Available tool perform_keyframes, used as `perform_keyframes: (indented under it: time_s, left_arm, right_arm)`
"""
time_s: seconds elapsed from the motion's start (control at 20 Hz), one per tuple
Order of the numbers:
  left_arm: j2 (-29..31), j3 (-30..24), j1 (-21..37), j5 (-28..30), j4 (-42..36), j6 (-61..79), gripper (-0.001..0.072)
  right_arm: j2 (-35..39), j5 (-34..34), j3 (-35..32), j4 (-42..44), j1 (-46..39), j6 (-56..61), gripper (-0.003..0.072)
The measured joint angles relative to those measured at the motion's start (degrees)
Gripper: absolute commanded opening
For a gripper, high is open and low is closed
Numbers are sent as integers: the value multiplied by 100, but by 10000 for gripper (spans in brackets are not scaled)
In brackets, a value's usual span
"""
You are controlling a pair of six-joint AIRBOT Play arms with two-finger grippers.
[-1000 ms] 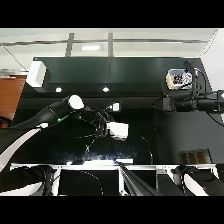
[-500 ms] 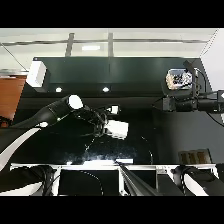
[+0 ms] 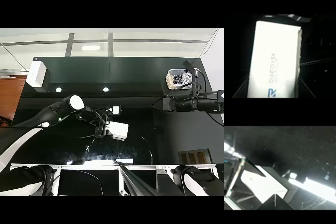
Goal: Fold the box and place the chain.
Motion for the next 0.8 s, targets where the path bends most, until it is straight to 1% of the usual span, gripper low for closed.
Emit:
perform_keyframes:
  time_s: [0.15,0.2,0.25,0.3,0.35,0.4,0.45,0.5,0.55,0.6,0.75,0.8]
  left_arm:
    - [-157,2,-179,251,2,-20,709]
    - [-210,2,-227,343,2,-17,682]
    - [-249,2,-256,374,4,-22,576]
    - [-273,2,-275,420,4,-52,385]
    - [-289,13,-280,437,2,-136,279]
    - [-293,28,-262,455,4,-238,272]
    - [-286,50,-219,468,22,-363,248]
    - [-251,72,-136,422,46,-487,137]
    - [-195,96,-15,437,39,-605,105]
    - [-111,118,162,372,44,-719,107]
    - [186,144,942,-205,282,-1113,120]
    - [289,146,1298,-376,446,-1320,180]
  right_arm:
    - [0,0,0,0,0,0,15]
    - [0,-2,0,0,0,0,15]
    - [0,0,0,2,0,0,15]
    - [2,-2,0,0,0,0,15]
    - [0,-2,0,0,0,0,15]
    - [0,0,0,0,0,0,15]
    - [0,0,0,2,0,0,15]
    - [0,0,0,0,0,2,15]
    - [0,-2,0,0,0,2,15]
    - [0,0,0,2,0,2,15]
    - [0,-4,0,2,0,4,15]
    - [0,-17,0,-2,0,4,15]
